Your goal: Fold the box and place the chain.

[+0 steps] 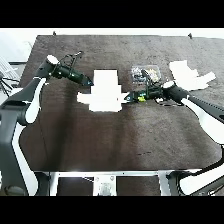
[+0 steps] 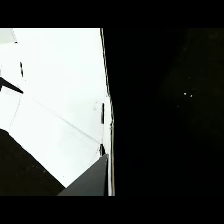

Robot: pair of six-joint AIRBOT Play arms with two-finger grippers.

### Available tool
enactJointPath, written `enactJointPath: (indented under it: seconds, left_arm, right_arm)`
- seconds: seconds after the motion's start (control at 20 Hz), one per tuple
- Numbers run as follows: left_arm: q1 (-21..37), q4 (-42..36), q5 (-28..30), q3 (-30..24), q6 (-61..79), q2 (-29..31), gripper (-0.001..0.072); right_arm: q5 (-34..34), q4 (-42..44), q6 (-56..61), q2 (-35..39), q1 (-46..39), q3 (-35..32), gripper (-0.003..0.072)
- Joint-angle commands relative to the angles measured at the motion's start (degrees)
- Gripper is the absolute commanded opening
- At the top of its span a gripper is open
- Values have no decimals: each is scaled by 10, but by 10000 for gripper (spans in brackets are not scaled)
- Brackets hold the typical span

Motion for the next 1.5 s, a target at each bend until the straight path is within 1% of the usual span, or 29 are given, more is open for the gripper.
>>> enactJointPath:
  seconds: [0.0, 0.1, 0.45, 0.9, 0.95, 1.0, 1.4, 1.45]
  left_arm:
    - [-5, -15, -11, 5, 3, -15, 436]
    - [-5, -35, -15, 5, 6, -23, 429]
    - [-9, -39, -32, 6, 14, -27, 426]
    - [-11, -89, -25, 6, 22, -34, 415]
    - [-11, -97, -26, 6, 22, -38, 374]
    - [-12, -104, -26, 6, 22, -42, 356]
    - [-11, -114, -26, 6, 36, -48, 355]
    - [-11, -114, -26, 6, 37, -48, 346]
  right_arm:
    - [0, 0, -1, 0, 1, 0, 5]
    - [0, 0, -1, 0, 1, 0, 5]
    - [0, 1, -1, 0, 2, 0, 5]
    - [0, 0, -1, 0, 5, 0, 5]
    - [0, 0, -1, 0, 5, 0, 6]
    - [0, 0, -1, 0, 5, 0, 6]
    - [0, -4, -1, 0, 5, 0, 6]
    - [0, -5, -1, 0, 5, 0, 6]
